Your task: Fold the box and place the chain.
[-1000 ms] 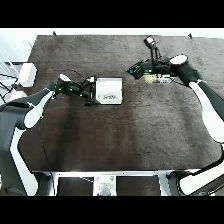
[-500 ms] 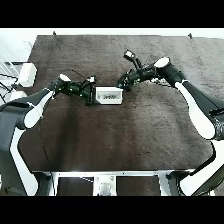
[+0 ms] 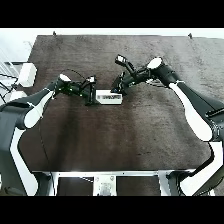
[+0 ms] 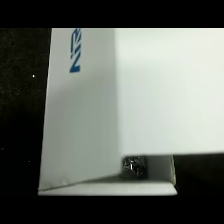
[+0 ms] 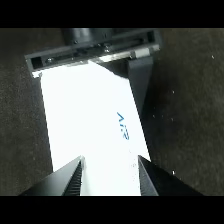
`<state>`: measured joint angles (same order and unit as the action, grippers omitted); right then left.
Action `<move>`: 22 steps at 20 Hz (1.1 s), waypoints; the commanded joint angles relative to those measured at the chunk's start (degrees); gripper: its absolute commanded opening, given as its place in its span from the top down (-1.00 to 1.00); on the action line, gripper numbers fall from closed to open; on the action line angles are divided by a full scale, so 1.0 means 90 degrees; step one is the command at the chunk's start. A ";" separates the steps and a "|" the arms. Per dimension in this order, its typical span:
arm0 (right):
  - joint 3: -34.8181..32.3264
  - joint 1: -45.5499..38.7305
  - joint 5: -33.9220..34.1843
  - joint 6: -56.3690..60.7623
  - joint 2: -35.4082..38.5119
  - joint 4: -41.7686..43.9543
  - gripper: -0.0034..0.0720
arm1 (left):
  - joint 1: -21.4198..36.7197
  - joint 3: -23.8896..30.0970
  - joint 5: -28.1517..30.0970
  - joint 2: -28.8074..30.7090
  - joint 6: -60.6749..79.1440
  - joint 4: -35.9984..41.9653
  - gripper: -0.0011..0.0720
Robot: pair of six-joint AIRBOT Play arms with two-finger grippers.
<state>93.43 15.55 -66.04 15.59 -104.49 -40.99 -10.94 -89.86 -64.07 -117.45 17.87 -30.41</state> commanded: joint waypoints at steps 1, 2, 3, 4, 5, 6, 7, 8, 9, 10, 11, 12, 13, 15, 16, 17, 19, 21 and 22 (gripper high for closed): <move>0.0012 0.0063 0.0180 -0.0185 -0.0007 -0.0024 -0.20 | 0.0005 0.0000 0.0000 0.0000 0.0000 -0.0002 -0.47; 0.0012 0.0063 0.0177 -0.0197 -0.0007 -0.0022 -0.25 | 0.0005 0.0000 0.0000 0.0000 0.0000 -0.0002 -0.47; 0.0015 0.0075 0.0177 -0.0197 -0.0007 -0.0024 -0.25 | 0.0005 0.0000 0.0002 0.0000 0.0000 -0.0002 -0.47; 0.0012 0.0083 0.0177 -0.0202 -0.0007 -0.0073 -0.25 | 0.0005 0.0000 0.0002 0.0000 0.0000 -0.0002 -0.47; 0.0012 0.0107 0.0175 -0.0214 -0.0007 -0.0165 -0.25 | 0.0007 0.0000 0.0002 0.0000 0.0000 -0.0002 -0.47; 0.0012 0.0141 0.0172 -0.0226 -0.0015 -0.0243 -0.25 | 0.0005 0.0000 0.0002 0.0000 0.0002 0.0000 -0.47; 0.0012 0.0180 0.0170 -0.0270 -0.0027 -0.0291 -0.25 | 0.0005 0.0000 0.0002 0.0000 0.0000 -0.0002 -0.47; 0.0012 0.0206 0.0165 -0.0267 -0.0036 -0.0340 -0.25 | 0.0005 0.0000 0.0002 0.0000 0.0002 -0.0002 -0.47; 0.0012 0.0240 0.0168 -0.0270 -0.0039 -0.0364 -0.25 | 0.0005 0.0000 0.0002 0.0000 0.0000 -0.0002 -0.47; 0.0012 0.0257 0.0168 -0.0267 -0.0039 -0.0381 -0.25 | 0.0005 0.0000 0.0002 0.0000 0.0002 -0.0002 -0.47; 0.0012 0.0274 0.0165 -0.0267 -0.0039 -0.0381 -0.24 | 0.0005 0.0000 0.0002 0.0000 0.0002 0.0000 -0.47; 0.0012 0.0289 0.0165 -0.0267 -0.0039 -0.0381 -0.24 | 0.0005 0.0000 0.0005 0.0000 0.0000 -0.0002 -0.47; 0.0012 0.0304 0.0165 -0.0267 -0.0039 -0.0384 -0.23 | 0.0005 0.0000 0.0002 0.0000 0.0002 0.0000 -0.47; 0.0012 0.0328 0.0165 -0.0267 -0.0039 -0.0389 -0.21 | 0.0005 0.0000 0.0002 0.0000 0.0002 -0.0002 -0.47; 0.0010 0.0347 0.0155 -0.0262 -0.0039 -0.0386 -0.21 | 0.0005 0.0000 0.0002 0.0000 0.0002 -0.0002 -0.47; 0.0010 0.0367 0.0155 -0.0262 -0.0039 -0.0389 -0.21 | 0.0005 0.0000 0.0000 0.0000 0.0002 0.0000 -0.47; 0.0010 0.0374 0.0143 -0.0257 -0.0056 -0.0406 -0.21 | 0.0005 0.0000 0.0000 0.0000 0.0000 0.0000 -0.47; 0.0010 0.0374 0.0146 -0.0240 -0.0102 -0.0408 -0.13 | 0.0005 0.0000 0.0000 0.0000 0.0000 0.0000 -0.47; 0.0010 0.0374 0.0172 -0.0240 -0.0131 -0.0408 -0.13 | 0.0005 0.0000 0.0000 0.0000 0.0000 -0.0002 -0.47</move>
<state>93.51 18.79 -64.64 13.26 -105.23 -44.58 -10.94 -89.86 -64.07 -117.45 17.87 -30.41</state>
